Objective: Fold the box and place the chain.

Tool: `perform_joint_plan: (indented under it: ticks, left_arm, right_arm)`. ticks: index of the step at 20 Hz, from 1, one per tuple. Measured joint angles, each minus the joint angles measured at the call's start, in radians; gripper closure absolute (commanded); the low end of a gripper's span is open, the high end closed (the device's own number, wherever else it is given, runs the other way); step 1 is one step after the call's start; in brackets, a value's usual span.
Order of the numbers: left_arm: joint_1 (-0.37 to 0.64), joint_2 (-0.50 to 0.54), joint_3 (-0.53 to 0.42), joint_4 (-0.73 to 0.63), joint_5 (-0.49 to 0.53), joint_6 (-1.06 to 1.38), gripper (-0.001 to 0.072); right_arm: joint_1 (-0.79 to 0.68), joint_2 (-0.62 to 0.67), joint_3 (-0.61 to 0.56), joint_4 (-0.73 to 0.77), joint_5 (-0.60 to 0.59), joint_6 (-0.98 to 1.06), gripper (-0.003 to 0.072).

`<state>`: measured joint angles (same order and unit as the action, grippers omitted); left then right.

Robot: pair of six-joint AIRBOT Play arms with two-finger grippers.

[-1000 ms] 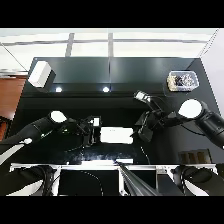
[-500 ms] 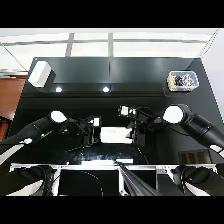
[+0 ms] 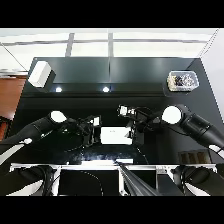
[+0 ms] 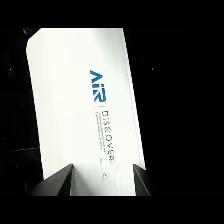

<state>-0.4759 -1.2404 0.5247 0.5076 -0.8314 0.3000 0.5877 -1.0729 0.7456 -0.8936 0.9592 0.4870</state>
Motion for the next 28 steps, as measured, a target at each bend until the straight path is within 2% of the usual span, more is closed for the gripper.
perform_joint_plan:
  ticks: [1,13,28]
  left_arm:
    - [0.0,0.0,0.0,0.0,0.0,0.0,0.0228]
    - [0.0,0.0,0.0,0.001,-0.003,0.0,0.0228]
    - [0.0,0.0,0.0,0.0,-0.002,-0.002,0.0229]
  right_arm:
    - [0.0,0.002,0.003,0.0,0.0,0.0,-0.0002]
    - [0.011,0.003,0.011,0.021,0.032,-0.006,-0.0006]
    - [0.051,-0.022,0.001,-0.046,-0.075,0.042,0.001]
